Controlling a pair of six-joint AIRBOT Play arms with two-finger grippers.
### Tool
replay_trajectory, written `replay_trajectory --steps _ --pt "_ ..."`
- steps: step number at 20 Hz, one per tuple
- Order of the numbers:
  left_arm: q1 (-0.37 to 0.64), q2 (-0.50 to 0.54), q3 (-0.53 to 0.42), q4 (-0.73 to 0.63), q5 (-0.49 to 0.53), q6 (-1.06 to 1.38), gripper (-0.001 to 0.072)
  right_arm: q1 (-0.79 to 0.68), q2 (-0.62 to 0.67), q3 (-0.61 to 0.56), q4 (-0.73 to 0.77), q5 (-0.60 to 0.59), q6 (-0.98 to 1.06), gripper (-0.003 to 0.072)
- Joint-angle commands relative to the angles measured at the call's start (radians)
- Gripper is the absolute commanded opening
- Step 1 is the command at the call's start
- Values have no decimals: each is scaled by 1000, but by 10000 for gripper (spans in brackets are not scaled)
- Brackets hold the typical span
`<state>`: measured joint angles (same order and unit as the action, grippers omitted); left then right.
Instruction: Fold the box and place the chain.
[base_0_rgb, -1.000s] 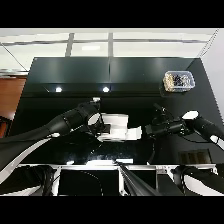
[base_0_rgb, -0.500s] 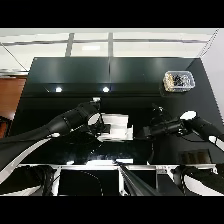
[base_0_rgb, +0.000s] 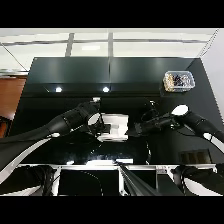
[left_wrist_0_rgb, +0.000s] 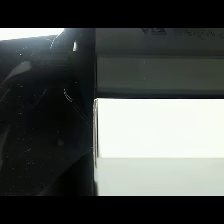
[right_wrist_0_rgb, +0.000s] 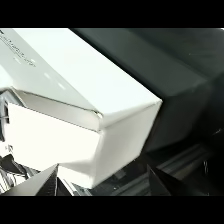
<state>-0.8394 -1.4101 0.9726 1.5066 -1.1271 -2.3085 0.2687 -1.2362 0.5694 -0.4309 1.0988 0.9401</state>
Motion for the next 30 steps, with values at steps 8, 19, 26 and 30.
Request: replay_trajectory --steps 8,19,26,30 --pt "0 0 0 0 0 1 29 222 0 128 -346 -216 529 550" --pt "0 0 0 1 0 1 29 571 -24 318 -1043 -158 1416 434" --pt "0 0 0 0 0 1 29 613 -155 426 -1040 -20 1469 306" --pt "0 0 0 1 0 1 29 613 -162 426 -1042 -30 1473 306"
